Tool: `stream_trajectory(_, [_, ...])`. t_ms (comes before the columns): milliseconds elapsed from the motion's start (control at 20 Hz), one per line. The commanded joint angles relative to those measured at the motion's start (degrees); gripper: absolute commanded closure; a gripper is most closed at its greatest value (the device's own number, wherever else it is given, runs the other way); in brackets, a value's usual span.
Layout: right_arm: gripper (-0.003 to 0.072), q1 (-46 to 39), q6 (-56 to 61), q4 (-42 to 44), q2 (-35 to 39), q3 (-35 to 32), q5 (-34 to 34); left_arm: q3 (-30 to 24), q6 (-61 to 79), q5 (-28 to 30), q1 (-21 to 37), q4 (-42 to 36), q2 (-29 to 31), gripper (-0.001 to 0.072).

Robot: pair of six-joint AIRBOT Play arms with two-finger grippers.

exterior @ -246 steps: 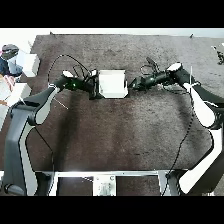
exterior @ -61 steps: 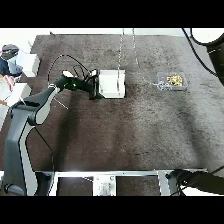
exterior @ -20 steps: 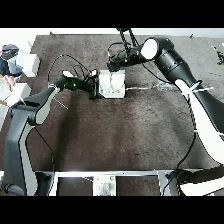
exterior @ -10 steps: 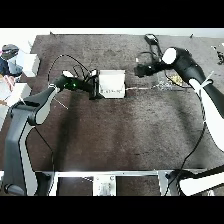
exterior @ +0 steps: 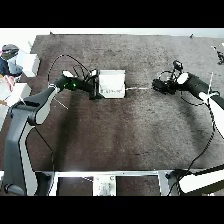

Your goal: Fold the box and place the chain.

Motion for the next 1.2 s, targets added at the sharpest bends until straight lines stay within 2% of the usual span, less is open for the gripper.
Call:
stream_trajectory(0, [0.0421,-0.9,1.6,4.2,-0.8,-1.8,-8.2,0.0,0.0,0.0,0.0,0.0,0.0,0.0172])
stream_trajectory(200, [0.0422,-0.7,-0.2,13.2,-4.3,-1.7,-12.2,0.0,0.0,0.0,0.0,0.0,0.0,0.0172])
stream_trajectory(300, [0.0424,0.2,-1.1,14.8,-5.9,-1.7,-13.6,0.0,0.0,0.0,0.0,0.0,0.0,0.0172])
stream_trajectory(400, [0.059,1.2,-1.7,14.8,-6.8,-1.7,-16.2,0.0,0.0,0.0,0.0,0.0,0.0,0.0172])
stream_trajectory(450, [0.0644,1.7,-1.8,14.8,-6.8,-1.7,-17.7,0.0,0.0,0.0,0.0,0.0,0.0,0.0172])
stream_trajectory(500, [0.0675,2.2,-1.8,14.8,-6.6,-1.7,-18.6,0.0,0.0,0.0,0.0,0.0,0.0,0.0172])
stream_trajectory(600, [0.0675,3.3,-2.2,14.8,-5.4,-1.7,-18.1,0.0,0.0,0.0,0.0,0.0,0.0,0.0172])
stream_trajectory(850, [0.0675,7.7,-6.4,14.8,4.1,-1.7,-11.9,0.0,0.0,0.0,0.0,0.0,0.0,0.0172])
stream_trajectory(1150, [0.0675,16.0,-8.9,14.8,19.3,-1.7,-15.4,0.0,0.0,0.0,0.0,0.0,0.0,0.0172])
